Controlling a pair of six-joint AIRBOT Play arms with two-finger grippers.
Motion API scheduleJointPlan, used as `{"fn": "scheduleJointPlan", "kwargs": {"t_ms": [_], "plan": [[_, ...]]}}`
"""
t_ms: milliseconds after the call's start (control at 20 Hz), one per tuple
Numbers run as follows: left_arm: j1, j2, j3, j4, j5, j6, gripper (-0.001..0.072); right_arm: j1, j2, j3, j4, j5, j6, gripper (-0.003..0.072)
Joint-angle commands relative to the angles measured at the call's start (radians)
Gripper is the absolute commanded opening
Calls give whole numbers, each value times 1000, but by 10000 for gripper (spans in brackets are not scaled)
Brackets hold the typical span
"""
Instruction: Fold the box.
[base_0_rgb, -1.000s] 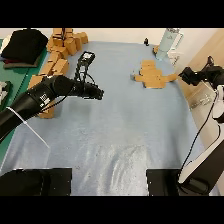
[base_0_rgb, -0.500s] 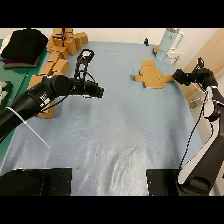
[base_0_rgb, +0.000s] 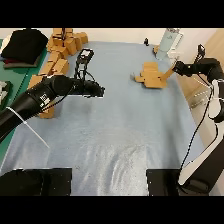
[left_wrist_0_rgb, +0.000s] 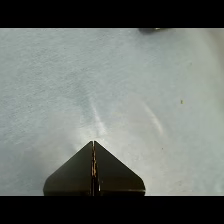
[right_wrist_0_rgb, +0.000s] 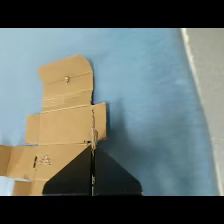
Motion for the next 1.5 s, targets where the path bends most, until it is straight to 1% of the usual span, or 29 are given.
{"fn": "scheduleJointPlan", "kwargs": {"t_ms": [0,50,150,350,500,600,700,750,800,850,900,1000,1150,1200,1250,1300,1450], "plan": [[1,2,1,-57,-18,-2,11,16,128,-143,-3,-61,-11,-3],[1,2,1,-61,-32,-8,11,24,179,-216,-6,-48,-19,-3],[1,2,1,-60,-72,-34,11,52,312,-406,-10,11,-46,-3],[1,2,1,-60,-150,-52,10,127,628,-855,-10,182,-39,-3],[1,2,1,-61,-222,-53,10,205,826,-1151,-19,243,26,-3],[1,2,1,-61,-281,-53,10,254,932,-1295,-53,268,107,-3],[1,1,1,-61,-349,-61,11,283,998,-1385,-73,247,142,2],[1,1,1,-61,-388,-61,11,285,1009,-1408,-74,225,149,5],[1,1,1,-61,-420,-61,12,285,1007,-1412,-86,199,148,89],[1,1,1,-61,-440,-60,13,285,1003,-1408,-100,188,149,258],[1,1,1,-61,-454,-60,13,283,990,-1392,-114,171,151,287],[1,1,2,-61,-459,-60,13,257,941,-1326,-147,98,174,287],[1,1,2,-63,-470,-60,15,204,830,-1189,-176,-40,174,286],[1,1,2,-66,-474,-60,116,192,787,-1141,-180,-90,174,287],[1,1,2,-74,-482,-61,409,192,743,-1091,-194,-147,172,286],[1,1,3,-84,-491,-69,487,192,702,-1048,-200,-205,155,286],[1,1,13,-88,-507,-78,480,198,588,-954,-193,-349,101,286]]}}
